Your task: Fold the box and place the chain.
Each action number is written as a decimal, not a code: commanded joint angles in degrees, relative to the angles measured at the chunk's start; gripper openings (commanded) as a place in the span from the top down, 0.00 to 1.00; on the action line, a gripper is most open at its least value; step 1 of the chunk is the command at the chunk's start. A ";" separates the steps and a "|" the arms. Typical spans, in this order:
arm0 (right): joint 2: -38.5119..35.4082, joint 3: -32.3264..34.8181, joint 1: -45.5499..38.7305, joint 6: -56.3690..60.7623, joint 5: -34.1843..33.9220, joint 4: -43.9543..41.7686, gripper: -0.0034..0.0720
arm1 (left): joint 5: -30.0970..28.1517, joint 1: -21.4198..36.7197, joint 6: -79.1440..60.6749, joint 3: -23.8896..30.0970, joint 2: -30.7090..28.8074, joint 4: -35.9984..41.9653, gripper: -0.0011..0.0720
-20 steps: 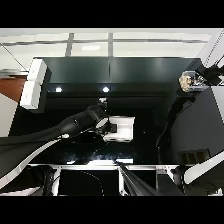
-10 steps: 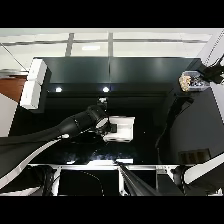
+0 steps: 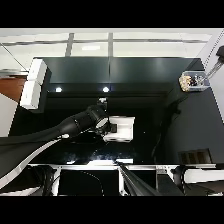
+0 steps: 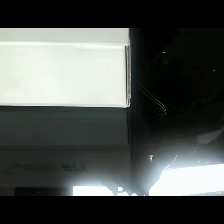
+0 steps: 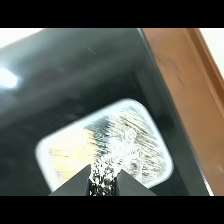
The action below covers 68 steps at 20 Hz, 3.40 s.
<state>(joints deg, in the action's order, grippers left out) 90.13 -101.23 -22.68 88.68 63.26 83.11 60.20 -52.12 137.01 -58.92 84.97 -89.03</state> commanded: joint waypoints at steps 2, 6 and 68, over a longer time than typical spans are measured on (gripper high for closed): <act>-11.43 0.28 -0.42 -4.33 2.16 -11.41 0.91 | -0.17 0.02 -0.04 -0.02 -0.02 0.00 0.95; -20.55 0.48 0.90 -4.98 4.92 -16.59 0.91 | -0.17 0.02 -0.04 -0.02 -0.02 -0.02 0.95; -33.86 55.23 30.05 -34.49 9.42 -32.13 0.27 | -0.15 0.02 -0.04 0.02 0.00 0.13 0.95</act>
<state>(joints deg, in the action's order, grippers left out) 56.73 -45.36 14.17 57.93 70.96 42.39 60.07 -52.12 136.97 -58.92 84.97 -88.88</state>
